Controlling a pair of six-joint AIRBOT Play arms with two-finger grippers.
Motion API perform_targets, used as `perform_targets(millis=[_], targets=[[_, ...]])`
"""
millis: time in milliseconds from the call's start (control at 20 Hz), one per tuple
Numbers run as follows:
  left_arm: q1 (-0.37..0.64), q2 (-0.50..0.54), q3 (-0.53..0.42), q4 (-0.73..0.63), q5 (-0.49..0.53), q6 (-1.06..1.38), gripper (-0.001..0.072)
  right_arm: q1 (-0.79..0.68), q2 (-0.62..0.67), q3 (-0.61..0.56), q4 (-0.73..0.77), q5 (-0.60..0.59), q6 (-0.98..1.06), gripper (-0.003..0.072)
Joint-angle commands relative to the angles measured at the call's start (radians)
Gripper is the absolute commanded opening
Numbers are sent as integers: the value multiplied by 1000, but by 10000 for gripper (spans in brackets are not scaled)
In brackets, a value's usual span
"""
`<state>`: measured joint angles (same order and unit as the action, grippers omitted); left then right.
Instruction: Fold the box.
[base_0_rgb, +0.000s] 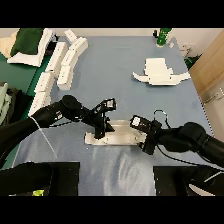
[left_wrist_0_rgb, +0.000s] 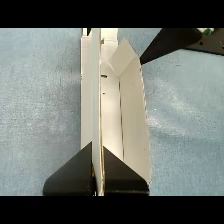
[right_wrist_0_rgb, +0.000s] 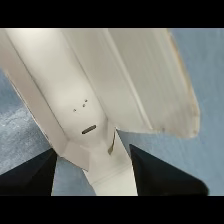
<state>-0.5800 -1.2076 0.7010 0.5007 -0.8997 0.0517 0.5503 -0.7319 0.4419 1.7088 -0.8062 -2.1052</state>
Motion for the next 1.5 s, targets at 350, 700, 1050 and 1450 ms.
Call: perform_targets(millis=[350,700,1050,1450], targets=[[0,0,0,0,0,0,17,-245,-65,-6,434,-21,-726,720],[0,0,0,0,1,0,17,-262,-140,-9,529,-34,-835,711],[0,0,0,0,1,0,18,-328,-230,-12,570,-64,-898,711],[0,0,0,0,1,0,17,-312,-285,-12,570,-30,-898,711]])
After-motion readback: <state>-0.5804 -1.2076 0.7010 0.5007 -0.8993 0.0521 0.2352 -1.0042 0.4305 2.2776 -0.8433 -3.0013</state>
